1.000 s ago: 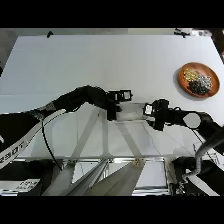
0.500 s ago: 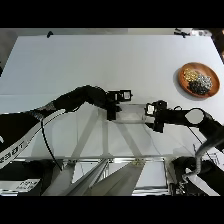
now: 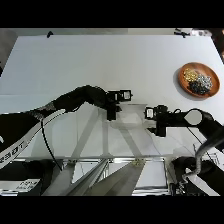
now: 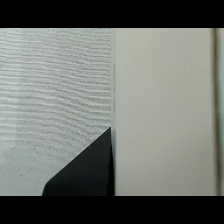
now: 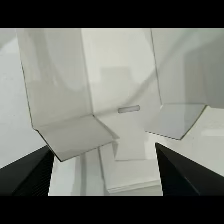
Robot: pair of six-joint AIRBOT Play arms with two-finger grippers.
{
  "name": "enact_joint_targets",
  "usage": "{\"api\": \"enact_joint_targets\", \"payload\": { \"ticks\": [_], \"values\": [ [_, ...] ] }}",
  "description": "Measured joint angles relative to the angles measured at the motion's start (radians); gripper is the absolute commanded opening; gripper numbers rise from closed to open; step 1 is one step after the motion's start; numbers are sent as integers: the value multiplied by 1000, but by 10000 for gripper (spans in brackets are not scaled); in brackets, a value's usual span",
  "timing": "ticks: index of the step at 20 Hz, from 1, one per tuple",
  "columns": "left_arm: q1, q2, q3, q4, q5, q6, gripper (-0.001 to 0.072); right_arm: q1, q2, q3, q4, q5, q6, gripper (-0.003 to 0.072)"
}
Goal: Fold the box and place the chain.
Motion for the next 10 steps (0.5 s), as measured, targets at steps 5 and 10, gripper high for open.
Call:
{"api": "enact_joint_targets", "payload": {
  "ticks": [5, 10],
  "values": [
    [0, 0, 0, 0, -1, 0, 15, 17, 5, -9, 16, 7, 73, 698],
    [0, 0, 0, 0, -1, 0, 15, 75, 31, -56, -40, -39, 163, 697]
  ]
}}
